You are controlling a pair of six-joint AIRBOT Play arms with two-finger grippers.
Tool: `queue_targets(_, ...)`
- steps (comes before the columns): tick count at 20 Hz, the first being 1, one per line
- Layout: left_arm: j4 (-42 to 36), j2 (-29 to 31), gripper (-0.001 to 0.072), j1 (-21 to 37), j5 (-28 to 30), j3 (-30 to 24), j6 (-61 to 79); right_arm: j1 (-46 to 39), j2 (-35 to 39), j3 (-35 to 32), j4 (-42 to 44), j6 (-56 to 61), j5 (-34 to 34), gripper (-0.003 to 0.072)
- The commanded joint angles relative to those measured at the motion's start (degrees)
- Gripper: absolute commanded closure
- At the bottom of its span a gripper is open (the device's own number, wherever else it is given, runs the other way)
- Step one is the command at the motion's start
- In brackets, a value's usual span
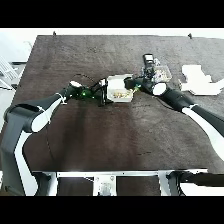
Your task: Fold the box and place the chain.
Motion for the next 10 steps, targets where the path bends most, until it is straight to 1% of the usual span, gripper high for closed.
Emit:
queue_targets(1,0.0,0.0,0.0421,0.0,0.0,0.0,0.0,-6.8,0.3,-0.2,0.2,0.2,0.3,0.0166)
queue_targets(3,0.0,0.0,0.0421,0.0,0.0,0.0,0.0,-10.6,-2.2,-0.1,1.4,0.1,0.8,0.0165)
queue_targets(5,0.0,0.0,0.0421,0.0,0.0,0.0,0.0,-13.3,-5.4,0.9,1.7,0.1,2.9,0.0165)
queue_targets(7,0.0,0.0,0.0421,0.0,0.0,0.0,0.0,-15.0,-9.2,3.3,1.7,-0.4,6.1,0.0165)
queue_targets(10,0.0,0.0,0.0421,0.0,0.0,0.0,0.0,-16.3,-15.1,9.8,1.7,-2.8,12.1,0.0164)
